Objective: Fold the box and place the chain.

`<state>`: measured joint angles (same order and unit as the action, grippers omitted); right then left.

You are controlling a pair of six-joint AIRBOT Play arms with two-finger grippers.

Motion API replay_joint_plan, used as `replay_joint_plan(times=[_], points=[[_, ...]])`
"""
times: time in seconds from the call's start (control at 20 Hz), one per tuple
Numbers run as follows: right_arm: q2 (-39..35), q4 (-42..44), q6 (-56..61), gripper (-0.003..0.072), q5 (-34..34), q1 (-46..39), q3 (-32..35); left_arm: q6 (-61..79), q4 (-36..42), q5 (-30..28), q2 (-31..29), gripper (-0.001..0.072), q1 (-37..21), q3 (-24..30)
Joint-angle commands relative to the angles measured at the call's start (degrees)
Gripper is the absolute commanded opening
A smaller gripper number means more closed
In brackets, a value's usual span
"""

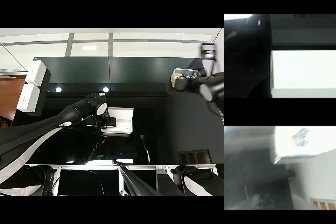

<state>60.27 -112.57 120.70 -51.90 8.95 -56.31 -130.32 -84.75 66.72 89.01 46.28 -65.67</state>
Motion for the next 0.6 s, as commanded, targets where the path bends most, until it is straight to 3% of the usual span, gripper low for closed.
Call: replay_joint_plan(times=[0.0, 0.1, 0.15, 0.35, 0.55], points=[[5.6, 13.8, -4.7, 0.0719, 13.0, -18.0, -0.2, 0.0, 0.0, 0.0, 0.0, 0.0027, 0.0, 0.0], [11.6, 24.5, -15.9, 0.0718, 13.6, -22.8, -4.8, 0.0, 0.0, -0.1, 0.0, 0.0026, 0.0, 0.0], [15.7, 24.7, -16.1, 0.0718, 10.6, -23.7, -9.6, 0.0, 0.0, -0.3, 0.0, 0.0026, 0.0, 0.0], [35.6, 24.7, -9.0, 0.0717, -10.1, -24.8, -36.1, 0.0, 0.0, -0.1, 0.0, 0.0027, 0.0, 0.0], [50.1, 24.1, -1.9, 0.0716, -19.6, -24.7, -54.7, 0.0, 0.0, 0.0, 0.0, 0.0026, 0.0, 0.0]])
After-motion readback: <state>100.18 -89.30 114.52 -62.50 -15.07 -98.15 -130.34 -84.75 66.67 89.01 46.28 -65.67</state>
